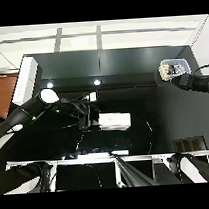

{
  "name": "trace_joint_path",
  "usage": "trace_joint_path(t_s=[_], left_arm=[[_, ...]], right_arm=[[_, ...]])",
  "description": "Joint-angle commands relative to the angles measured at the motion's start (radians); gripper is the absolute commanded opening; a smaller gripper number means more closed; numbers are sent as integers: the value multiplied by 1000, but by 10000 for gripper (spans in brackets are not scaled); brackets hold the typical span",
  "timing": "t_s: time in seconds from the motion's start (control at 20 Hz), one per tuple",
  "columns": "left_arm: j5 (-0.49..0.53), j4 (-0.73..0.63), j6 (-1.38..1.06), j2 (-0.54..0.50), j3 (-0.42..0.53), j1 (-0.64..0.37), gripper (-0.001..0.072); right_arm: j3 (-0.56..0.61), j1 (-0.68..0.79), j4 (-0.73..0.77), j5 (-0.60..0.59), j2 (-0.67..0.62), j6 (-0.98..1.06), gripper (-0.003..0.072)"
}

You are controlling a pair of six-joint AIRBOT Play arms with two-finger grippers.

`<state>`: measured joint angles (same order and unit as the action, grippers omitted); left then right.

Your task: Fold the box and place the chain.

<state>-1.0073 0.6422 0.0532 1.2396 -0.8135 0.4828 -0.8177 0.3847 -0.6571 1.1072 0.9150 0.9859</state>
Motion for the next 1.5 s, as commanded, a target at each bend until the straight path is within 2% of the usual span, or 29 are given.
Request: trace_joint_path(t_s=[0.0, 0.1, 0.25, 0.4, 0.75, 0.95, 1.15, 1.3, 1.45], left_arm=[[-6, -154, 66, 34, -68, 56, 709], [7, -132, 67, 117, -134, 111, 710], [53, -3, 125, 223, -227, 185, 712], [57, 80, 158, 276, -257, 214, 711], [55, 102, 165, 281, -261, 215, 711], [14, 106, 164, 281, -261, 229, 712], [16, 204, 164, 281, -261, 262, 711], [87, 237, 166, 285, -261, 293, 711], [233, 250, 242, 333, -261, 331, 711]], right_arm=[[12, 37, -8, -32, 0, -8, 15], [14, 37, -16, -27, 1, -14, 15], [14, 37, -18, -15, 1, -15, 14], [14, 37, -35, -16, 1, -18, 15], [14, 37, -36, -30, 1, -18, 15], [14, 37, -36, -31, 1, -18, 15], [14, 37, -36, -30, 1, -18, 15], [14, 37, -35, -27, 1, -18, 15], [14, 37, -35, -23, 1, -18, 15]])
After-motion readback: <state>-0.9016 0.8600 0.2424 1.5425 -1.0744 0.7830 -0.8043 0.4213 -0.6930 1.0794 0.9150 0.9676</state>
